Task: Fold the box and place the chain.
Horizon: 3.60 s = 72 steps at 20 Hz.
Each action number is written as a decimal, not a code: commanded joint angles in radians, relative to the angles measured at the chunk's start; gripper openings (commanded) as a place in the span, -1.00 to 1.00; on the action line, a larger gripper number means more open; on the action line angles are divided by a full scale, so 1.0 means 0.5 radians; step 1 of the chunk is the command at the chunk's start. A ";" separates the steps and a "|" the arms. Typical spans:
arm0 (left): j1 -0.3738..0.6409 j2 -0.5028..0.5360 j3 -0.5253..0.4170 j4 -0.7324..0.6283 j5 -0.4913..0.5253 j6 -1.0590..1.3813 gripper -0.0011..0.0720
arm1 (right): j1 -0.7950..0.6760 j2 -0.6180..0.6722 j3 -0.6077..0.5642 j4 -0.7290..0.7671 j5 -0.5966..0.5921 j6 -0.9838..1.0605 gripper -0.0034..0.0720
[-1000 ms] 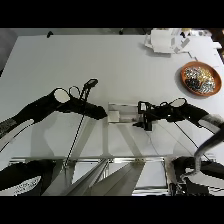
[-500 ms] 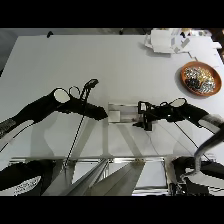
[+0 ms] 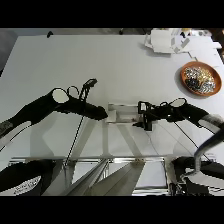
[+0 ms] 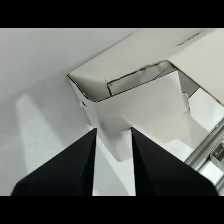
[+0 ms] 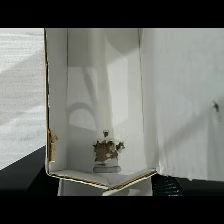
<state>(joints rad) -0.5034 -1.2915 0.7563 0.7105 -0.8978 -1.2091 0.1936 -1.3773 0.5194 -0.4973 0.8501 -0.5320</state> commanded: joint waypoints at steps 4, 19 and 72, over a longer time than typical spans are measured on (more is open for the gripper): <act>-0.117 0.006 0.001 0.075 0.134 -0.183 -0.21 | 0.001 0.000 0.000 0.001 0.000 0.000 0.16; -0.422 -0.124 0.279 0.834 0.106 -1.184 -0.20 | 0.001 0.000 0.000 0.001 0.000 0.000 0.16; -0.693 -0.729 1.022 1.539 -0.598 -2.248 -0.44 | 0.001 0.000 0.000 -0.005 0.004 0.000 0.16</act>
<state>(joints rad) -0.8505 -1.6348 1.2606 1.4967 -1.1816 -2.3390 0.1936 -1.3777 0.5194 -0.4999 0.8509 -0.5320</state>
